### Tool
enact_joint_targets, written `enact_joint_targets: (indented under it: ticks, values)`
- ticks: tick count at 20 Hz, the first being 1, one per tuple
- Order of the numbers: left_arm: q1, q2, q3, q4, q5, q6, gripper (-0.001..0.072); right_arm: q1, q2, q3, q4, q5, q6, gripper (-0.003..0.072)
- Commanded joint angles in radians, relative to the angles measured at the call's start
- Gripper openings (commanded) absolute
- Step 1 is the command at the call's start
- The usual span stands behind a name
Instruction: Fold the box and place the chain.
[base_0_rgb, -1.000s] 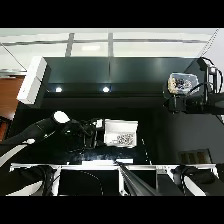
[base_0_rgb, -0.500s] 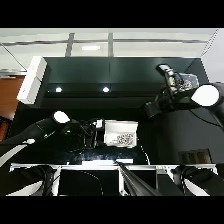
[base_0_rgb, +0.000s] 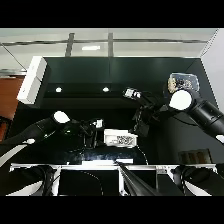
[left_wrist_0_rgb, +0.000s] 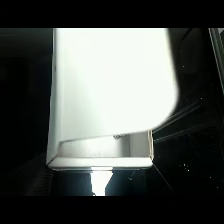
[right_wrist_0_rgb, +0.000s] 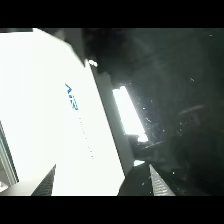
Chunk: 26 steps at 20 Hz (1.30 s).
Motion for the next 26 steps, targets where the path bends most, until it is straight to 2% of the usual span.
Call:
enact_joint_targets:
  ticks: [1,15,20,22,23,26]
  values:
    - [-0.001,-0.001,0.0,0.0,0.0,0.0,0.0396,0.04,-0.004,-0.005,-0.004,0.026,-0.061,0.0718]
    - [-0.001,-0.001,0.0,0.0,0.0,0.0,0.0396,0.061,0.0,-0.091,0.008,0.004,-0.121,0.0717]
    - [-0.001,-0.001,0.0,0.001,0.0,0.0,0.0396,0.039,0.105,-0.113,0.011,-0.006,-0.109,0.0717]
    - [-0.001,-0.001,0.0,0.0,0.0,0.0,0.0396,0.037,0.12,-0.168,0.017,-0.053,-0.111,0.0717]
    - [-0.001,-0.001,0.0,0.0,0.0,0.0,0.0396,0.038,0.12,-0.2,0.039,-0.113,-0.115,0.0717]
    - [-0.001,-0.001,0.0,0.0,0.0,0.0,0.0396,0.038,0.12,-0.248,0.172,-0.248,-0.262,0.0717]
